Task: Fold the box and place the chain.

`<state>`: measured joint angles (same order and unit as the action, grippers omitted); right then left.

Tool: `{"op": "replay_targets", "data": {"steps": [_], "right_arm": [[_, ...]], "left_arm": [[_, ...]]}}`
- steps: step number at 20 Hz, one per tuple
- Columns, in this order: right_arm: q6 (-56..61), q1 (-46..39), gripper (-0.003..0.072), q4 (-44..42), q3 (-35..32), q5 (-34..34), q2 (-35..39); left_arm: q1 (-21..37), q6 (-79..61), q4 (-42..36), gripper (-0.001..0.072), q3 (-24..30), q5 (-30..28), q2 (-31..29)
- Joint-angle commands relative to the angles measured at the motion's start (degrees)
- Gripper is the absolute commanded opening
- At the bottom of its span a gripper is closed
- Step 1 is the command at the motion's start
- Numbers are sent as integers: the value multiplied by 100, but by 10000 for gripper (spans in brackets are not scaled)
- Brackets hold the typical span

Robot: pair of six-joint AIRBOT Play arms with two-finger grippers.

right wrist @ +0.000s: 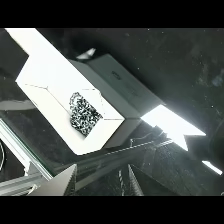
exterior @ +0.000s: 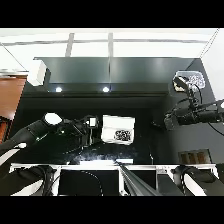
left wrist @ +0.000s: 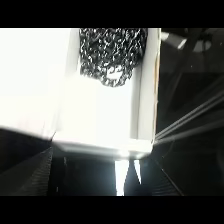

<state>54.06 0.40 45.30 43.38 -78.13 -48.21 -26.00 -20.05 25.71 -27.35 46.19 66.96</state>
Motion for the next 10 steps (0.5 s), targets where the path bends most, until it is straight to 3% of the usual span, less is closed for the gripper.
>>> {"op": "replay_targets", "data": {"steps": [1,8,9,10], "right_arm": [[22,-2,385,-2,-9,-7,2],[22,0,384,-2,-9,-4,2],[22,0,384,-2,-9,20,2],[24,11,384,-15,-17,90,2]], "left_arm": [[-168,-142,-247,716,-4,42,68],[-295,-55,-243,694,-50,35,212],[-295,-50,-243,636,-50,35,212],[-295,-48,-243,480,-50,35,212]]}}
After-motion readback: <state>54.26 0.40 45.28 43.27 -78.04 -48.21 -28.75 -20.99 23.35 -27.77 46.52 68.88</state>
